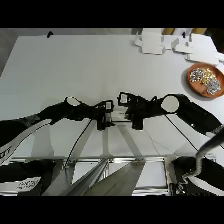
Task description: Fold the box and place the chain.
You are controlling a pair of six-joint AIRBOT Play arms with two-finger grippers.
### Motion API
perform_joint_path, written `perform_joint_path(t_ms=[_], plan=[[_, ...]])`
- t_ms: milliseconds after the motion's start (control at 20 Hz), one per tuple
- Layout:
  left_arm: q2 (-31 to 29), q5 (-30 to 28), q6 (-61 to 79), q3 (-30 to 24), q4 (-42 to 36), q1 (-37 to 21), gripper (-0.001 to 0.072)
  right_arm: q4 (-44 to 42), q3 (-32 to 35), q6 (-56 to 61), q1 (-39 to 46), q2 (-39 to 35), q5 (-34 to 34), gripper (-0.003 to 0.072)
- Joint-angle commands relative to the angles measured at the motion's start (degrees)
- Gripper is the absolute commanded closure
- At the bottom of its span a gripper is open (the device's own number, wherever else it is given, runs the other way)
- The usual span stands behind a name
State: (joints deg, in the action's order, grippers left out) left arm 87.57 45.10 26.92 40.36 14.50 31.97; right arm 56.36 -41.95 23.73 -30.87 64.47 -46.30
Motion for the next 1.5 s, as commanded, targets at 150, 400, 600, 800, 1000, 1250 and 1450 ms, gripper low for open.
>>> perform_joint_path(t_ms=[150,400,600,800,1000,1250,1450], plan=[[-0.02,0.13,0.07,0.00,0.09,0.04,0.0391,-1.57,2.73,0.00,-0.02,-0.02,1.09,0.0475],[-0.02,0.13,0.07,0.00,0.09,0.04,0.0391,-4.15,2.71,-0.26,0.00,-0.68,-3.78,0.0319],[-0.02,0.13,0.07,0.00,0.09,0.04,0.0391,-6.25,2.71,-0.24,0.02,-3.58,-3.37,0.0313],[-0.02,0.13,0.07,0.00,0.09,0.04,0.0391,-6.25,2.71,0.42,0.07,-4.24,-1.57,0.0596],[-0.02,0.13,0.07,0.00,0.09,0.04,0.0391,-6.25,2.71,0.42,0.04,-2.60,-1.64,0.0662],[-0.02,0.13,0.07,0.00,0.09,0.04,0.0391,-6.10,2.75,0.42,0.04,-1.25,-2.51,0.0662],[-0.02,0.13,0.07,0.00,0.09,0.04,0.0391,-5.75,2.78,0.42,0.04,-1.25,-2.51,0.0662]])
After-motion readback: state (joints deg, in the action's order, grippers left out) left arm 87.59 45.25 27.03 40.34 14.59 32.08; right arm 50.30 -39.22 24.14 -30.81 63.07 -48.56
